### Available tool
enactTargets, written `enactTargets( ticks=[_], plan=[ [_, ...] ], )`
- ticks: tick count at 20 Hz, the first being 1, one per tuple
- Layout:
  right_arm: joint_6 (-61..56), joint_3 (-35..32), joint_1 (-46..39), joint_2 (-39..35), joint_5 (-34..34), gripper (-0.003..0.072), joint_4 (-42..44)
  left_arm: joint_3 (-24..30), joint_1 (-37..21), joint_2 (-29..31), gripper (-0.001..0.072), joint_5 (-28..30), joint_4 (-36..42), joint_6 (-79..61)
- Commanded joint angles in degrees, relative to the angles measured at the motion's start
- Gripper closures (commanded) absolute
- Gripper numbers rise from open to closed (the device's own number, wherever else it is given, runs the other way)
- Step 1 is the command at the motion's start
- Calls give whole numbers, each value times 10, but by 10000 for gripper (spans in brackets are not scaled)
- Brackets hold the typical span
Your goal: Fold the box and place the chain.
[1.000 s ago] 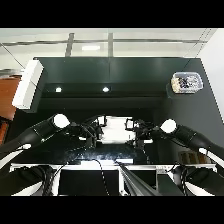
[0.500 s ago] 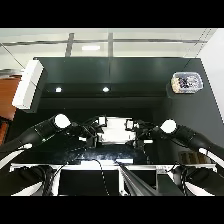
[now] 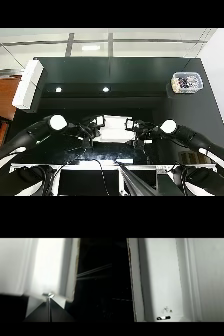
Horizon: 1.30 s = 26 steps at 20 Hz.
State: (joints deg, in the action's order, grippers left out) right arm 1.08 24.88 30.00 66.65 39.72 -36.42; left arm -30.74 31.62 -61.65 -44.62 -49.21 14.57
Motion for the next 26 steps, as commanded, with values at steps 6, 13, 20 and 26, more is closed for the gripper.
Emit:
enactTargets(
  ticks=[6,13,20,26],
  plan=[
    [2,0,0,0,1,296,-2,12,-189,146,684,-57,-174,545],
    [1,0,0,0,1,296,-2,73,-311,29,683,-114,-4,635],
    [1,0,0,0,1,296,-2,72,-210,-73,684,-97,125,540],
    [1,0,0,0,1,296,-2,47,-205,-31,256,-127,124,532]
  ],
)
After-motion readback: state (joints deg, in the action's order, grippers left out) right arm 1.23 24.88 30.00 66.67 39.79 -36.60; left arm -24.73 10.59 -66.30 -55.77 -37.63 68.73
